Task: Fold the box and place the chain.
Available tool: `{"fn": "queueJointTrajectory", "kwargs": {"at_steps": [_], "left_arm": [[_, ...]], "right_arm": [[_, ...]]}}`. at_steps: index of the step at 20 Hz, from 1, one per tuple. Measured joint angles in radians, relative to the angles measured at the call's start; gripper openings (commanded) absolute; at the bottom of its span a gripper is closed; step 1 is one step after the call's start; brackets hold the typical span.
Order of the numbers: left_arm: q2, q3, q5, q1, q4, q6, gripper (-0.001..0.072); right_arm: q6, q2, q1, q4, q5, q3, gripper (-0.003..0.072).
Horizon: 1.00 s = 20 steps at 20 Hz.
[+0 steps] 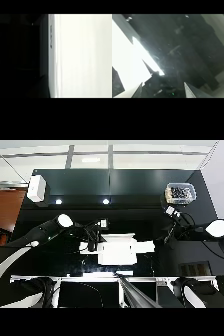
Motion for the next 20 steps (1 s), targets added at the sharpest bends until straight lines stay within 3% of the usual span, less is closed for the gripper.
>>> {"fn": "queueJointTrajectory", "kwargs": {"at_steps": [4,10,20], "left_arm": [[0.000,-0.008,0.020,0.000,-0.019,0.027,0.0029],[0.000,-0.010,0.021,0.000,-0.026,0.037,0.0029],[0.000,-0.010,0.003,0.000,-0.029,0.040,0.0029]], "right_arm": [[-0.056,0.000,0.042,0.073,-0.004,-0.068,0.0606],[-0.108,-0.007,0.257,0.120,-0.079,-0.169,0.0607],[-0.271,-0.074,0.489,0.132,-0.174,-0.192,0.0606]]}}
